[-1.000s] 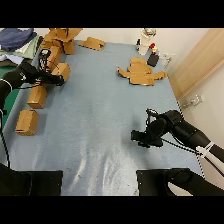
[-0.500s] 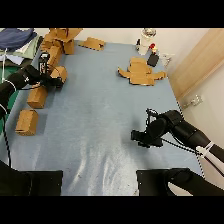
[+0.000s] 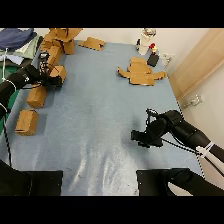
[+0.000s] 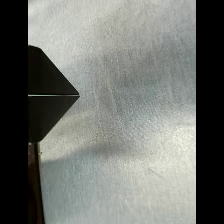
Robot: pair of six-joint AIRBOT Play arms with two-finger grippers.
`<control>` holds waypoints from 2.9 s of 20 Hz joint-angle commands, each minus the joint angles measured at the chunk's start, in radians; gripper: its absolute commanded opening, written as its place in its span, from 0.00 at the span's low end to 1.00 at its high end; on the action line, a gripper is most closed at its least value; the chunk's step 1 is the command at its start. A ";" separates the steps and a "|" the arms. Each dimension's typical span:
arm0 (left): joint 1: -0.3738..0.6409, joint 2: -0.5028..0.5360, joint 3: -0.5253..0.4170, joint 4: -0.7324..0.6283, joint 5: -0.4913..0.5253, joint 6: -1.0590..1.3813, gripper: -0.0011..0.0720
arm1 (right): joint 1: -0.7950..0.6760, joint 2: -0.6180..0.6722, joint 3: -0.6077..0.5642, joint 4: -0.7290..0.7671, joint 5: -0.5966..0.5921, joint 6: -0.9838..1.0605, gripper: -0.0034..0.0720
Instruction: Fold the box.
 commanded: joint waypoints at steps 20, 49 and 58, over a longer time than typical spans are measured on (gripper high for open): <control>-0.001 -0.021 0.059 0.105 -0.053 -0.101 0.73 | 0.000 0.000 0.001 0.000 0.009 0.000 0.05; -0.035 -0.050 0.111 0.261 -0.187 -0.185 0.96 | 0.000 0.000 0.001 0.007 0.017 0.000 0.05; 0.032 0.002 0.278 0.264 -0.517 -0.186 0.97 | 0.000 0.000 0.001 0.007 0.017 0.000 0.05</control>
